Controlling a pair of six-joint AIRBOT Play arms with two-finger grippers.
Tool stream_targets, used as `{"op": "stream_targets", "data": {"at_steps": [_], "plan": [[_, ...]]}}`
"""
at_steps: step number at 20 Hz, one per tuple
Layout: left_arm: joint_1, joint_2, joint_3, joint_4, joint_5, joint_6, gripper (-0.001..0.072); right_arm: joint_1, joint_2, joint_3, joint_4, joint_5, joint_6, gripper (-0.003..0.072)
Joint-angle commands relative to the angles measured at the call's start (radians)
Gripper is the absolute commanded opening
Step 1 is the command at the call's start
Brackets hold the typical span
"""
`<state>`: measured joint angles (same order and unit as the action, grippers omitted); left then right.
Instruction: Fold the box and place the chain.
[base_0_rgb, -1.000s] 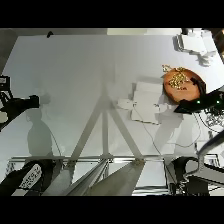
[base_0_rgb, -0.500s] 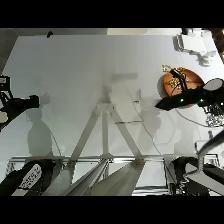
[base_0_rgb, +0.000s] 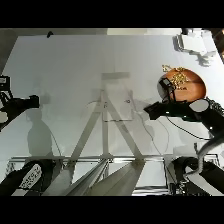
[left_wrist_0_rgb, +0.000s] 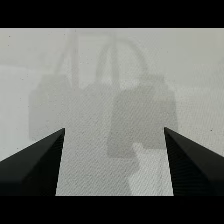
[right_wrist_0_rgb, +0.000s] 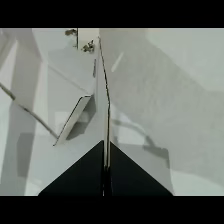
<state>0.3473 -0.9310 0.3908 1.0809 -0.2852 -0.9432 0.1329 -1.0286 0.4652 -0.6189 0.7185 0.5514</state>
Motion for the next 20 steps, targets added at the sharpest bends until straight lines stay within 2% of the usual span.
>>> {"op": "stream_targets", "data": {"at_steps": [1,5,7,11,14,15,16,20], "plan": [[0.0,-0.001,-0.001,-0.011,0.0,0.0,0.07,0.072,-0.036,-0.017,0.095,-0.138,-0.084,0.0007],[0.0,-0.001,-0.001,-0.012,-0.008,-0.006,0.07,0.092,-0.095,-0.017,0.237,-0.135,-0.205,0.0007],[0.0,-0.001,-0.001,-0.054,-0.005,-0.029,0.07,0.092,-0.096,-0.017,0.314,-0.135,-0.263,0.0007],[-0.002,0.013,0.002,-0.055,-0.031,-0.023,0.0699,0.092,-0.104,-0.025,0.337,-0.133,-0.279,0.0008],[-0.05,0.069,0.031,-0.056,-0.124,0.113,0.0691,0.092,-0.104,-0.068,0.373,-0.134,-0.28,0.0008],[-0.082,0.087,0.048,-0.061,-0.164,0.137,0.0654,0.092,-0.104,-0.074,0.372,-0.126,-0.28,0.0009],[-0.121,0.096,0.077,-0.06,-0.221,0.14,0.0595,0.092,-0.104,-0.074,0.371,-0.117,-0.281,0.0009],[-0.268,0.049,0.256,-0.091,-0.414,0.104,0.0592,0.092,-0.104,-0.074,0.372,-0.077,-0.28,0.0009]]}}
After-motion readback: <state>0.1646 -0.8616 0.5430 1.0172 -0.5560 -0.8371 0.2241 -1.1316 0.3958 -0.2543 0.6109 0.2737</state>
